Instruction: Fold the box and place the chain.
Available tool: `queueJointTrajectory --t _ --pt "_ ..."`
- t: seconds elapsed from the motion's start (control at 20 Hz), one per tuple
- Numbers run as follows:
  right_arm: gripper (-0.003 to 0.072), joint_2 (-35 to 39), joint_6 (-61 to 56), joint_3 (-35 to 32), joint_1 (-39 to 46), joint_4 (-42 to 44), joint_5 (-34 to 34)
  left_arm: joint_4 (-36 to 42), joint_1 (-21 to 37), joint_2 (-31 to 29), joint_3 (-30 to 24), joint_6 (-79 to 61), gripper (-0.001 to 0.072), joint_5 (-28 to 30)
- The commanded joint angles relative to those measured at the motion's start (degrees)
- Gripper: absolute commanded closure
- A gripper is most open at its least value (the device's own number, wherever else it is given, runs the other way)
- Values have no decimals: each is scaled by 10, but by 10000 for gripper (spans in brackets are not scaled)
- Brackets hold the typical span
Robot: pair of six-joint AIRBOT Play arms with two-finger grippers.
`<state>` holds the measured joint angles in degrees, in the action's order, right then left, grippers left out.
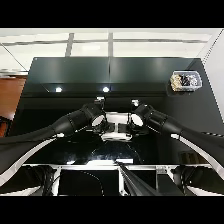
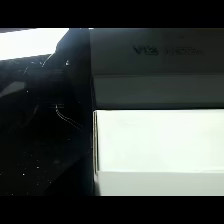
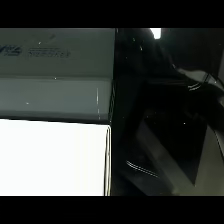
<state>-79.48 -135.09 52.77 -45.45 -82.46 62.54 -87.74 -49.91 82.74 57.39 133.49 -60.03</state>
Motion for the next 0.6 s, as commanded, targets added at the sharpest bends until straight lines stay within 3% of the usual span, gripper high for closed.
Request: queueJointTrajectory --t 0.0,0.1,0.35,0.55 --pt "626 1 5 1 0 1 -2 0 0 0 0 0 679 0" --pt "361 8 5 1 0 -6 0 0 0 0 0 0 679 -1" --pt "358 75 50 1 23 -5 46 0 0 0 0 0 679 -6" --pt "358 201 123 1 66 20 66 3 0 0 0 0 679 -5"
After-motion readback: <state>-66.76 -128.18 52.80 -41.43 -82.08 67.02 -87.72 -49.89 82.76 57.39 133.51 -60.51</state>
